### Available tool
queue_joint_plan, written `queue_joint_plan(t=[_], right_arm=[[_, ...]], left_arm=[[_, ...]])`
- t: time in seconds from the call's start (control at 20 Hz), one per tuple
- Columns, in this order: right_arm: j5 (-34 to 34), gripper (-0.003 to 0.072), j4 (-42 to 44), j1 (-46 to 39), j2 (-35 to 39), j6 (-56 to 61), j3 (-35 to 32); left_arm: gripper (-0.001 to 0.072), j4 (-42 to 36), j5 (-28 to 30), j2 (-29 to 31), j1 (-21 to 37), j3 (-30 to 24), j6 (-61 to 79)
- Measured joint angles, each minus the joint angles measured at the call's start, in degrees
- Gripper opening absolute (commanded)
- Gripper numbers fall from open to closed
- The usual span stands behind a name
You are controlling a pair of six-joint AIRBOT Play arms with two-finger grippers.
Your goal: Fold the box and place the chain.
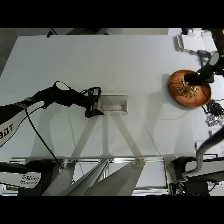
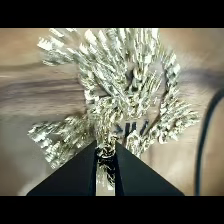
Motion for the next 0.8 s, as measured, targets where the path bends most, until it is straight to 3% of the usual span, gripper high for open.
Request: queue_joint_plan(t=[0.25,0.5,0.65,0.8], right_arm=[[6.03,0.0007,1.88,4.76,12.57,-5.86,-2.64],[10.51,0.0008,3.34,13.55,23.37,-7.21,-13.16],[10.88,0.0008,5.68,20.94,26.45,-6.97,-18.03],[7.04,0.0008,8.13,29.27,27.32,-4.76,-20.02]], left_arm=[[0.0278,0.00,0.00,0.00,0.00,0.00,0.00],[0.0278,0.00,0.00,0.00,0.00,0.00,0.00],[0.0278,0.00,0.00,0.00,0.00,0.00,0.00],[0.0278,0.00,0.00,0.00,0.00,0.00,0.00]])
